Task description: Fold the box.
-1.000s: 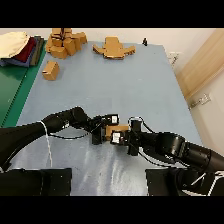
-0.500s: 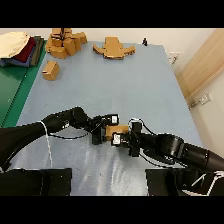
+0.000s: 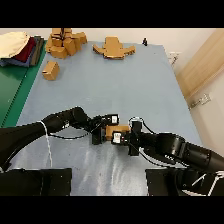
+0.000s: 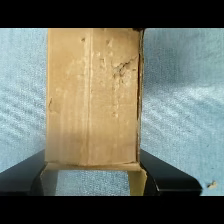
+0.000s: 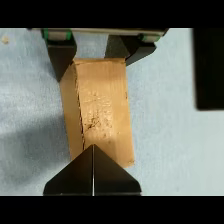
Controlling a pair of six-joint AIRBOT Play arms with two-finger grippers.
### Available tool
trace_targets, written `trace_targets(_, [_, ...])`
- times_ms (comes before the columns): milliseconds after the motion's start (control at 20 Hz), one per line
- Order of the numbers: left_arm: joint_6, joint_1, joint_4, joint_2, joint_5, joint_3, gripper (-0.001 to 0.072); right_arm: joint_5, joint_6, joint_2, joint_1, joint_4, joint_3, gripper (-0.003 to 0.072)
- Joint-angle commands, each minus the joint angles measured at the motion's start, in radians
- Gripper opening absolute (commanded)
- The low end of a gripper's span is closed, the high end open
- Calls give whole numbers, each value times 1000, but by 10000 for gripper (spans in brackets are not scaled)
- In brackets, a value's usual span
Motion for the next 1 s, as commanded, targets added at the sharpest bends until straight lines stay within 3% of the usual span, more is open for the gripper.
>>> trace_targets(0, [0,0,0,0,0,0,384,-77,113,52,-1,28,41,9])
trace_targets(250, [0,0,0,0,0,0,384,-178,442,89,-6,26,53,9])
trace_targets(500, [0,0,0,0,0,0,384,-179,980,87,-128,13,71,8])
trace_targets(750, [0,0,0,1,3,3,384,-220,997,-8,-373,115,151,8])
trace_targets(950, [-81,47,9,32,3,27,383,-188,998,-106,-448,121,171,8])
